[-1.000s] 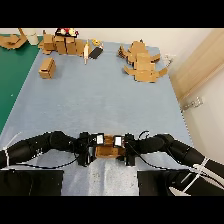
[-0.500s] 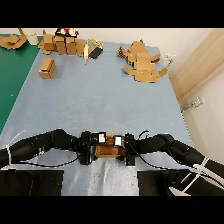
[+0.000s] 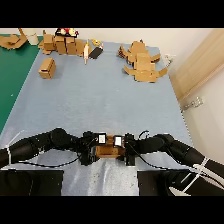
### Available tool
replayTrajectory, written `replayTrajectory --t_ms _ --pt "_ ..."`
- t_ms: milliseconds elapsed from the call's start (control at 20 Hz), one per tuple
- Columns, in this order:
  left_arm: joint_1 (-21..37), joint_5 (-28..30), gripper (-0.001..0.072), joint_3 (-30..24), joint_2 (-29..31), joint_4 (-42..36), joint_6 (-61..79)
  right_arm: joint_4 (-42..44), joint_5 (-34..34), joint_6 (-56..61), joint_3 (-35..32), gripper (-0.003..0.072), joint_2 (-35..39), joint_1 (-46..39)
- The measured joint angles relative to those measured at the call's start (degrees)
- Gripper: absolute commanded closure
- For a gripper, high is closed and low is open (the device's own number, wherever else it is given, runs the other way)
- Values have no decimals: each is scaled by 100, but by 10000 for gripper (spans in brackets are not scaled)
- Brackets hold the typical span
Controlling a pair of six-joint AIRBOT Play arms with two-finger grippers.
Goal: Fold the box.
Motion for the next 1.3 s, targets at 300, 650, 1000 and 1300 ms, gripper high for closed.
replayTrajectory --t_ms 300,650,1000,1300 --pt "0 -42 11 -2 0 -190 129 0 0 2 0 251 0 0" --pt "0 -59 253 -87 0 -221 149 -2 -2 -2 0 251 0 0" --pt "7 -28 416 -105 0 -227 155 -2 -4 -4 0 251 0 0" --pt "7 -28 416 -105 0 -225 153 -2 -4 0 0 251 0 0"
